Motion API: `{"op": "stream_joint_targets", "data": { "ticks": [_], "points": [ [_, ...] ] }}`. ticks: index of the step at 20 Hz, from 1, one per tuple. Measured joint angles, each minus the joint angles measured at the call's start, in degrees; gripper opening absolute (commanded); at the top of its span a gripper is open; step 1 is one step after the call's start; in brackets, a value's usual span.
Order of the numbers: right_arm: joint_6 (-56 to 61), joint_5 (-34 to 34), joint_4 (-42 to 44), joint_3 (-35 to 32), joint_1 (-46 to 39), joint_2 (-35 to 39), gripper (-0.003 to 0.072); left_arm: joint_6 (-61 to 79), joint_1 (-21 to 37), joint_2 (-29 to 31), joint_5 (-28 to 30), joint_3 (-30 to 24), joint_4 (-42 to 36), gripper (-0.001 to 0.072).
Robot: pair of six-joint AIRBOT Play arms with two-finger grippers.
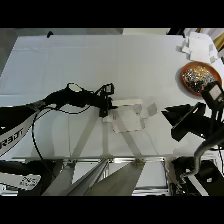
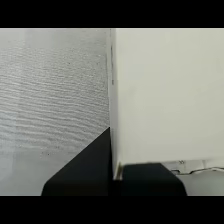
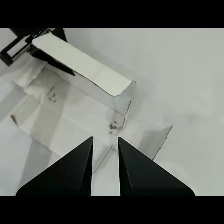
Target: Fold the box and place the chain.
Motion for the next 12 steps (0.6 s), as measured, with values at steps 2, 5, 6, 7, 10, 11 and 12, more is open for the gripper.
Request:
{"op": "stream_joint_targets", "data": {
  "ticks": [2, 5, 6, 7, 10, 11, 12],
  "points": [
    [-1.18, 0.07, 0.35, 0.0, 0.0, -2.38, 0.0157, -0.46, 0.0, 0.04, -1.33, 0.35, 1.99, 0.0004],
    [-3.1, 0.31, 0.76, 0.0, 0.0, -5.95, 0.0156, -1.07, 0.0, 0.04, -3.13, 0.81, 4.74, 0.0004],
    [-3.8, 0.33, 0.92, 0.0, 0.0, -6.75, 0.0156, -1.11, 0.0, 0.04, -3.43, 0.9, 5.2, 0.0004],
    [-4.46, 0.35, 1.05, 0.0, 0.0, -7.43, 0.0156, -1.31, 0.0, 0.04, -3.65, 0.98, 5.62, 0.0005],
    [-5.6, 0.48, 1.18, 0.0, 0.0, -8.46, 0.0156, -1.33, 0.0, 0.07, -3.89, 1.07, 6.38, 0.0006],
    [-5.77, 0.46, 1.25, 0.0, 0.0, -8.63, 0.0156, -1.29, 0.0, 0.07, -3.87, 1.09, 6.51, 0.001],
    [-5.9, 0.48, 1.27, 0.0, 0.0, -8.76, 0.0156, -1.25, 0.0, 0.07, -3.82, 1.09, 6.62, 0.001]
  ]
}}
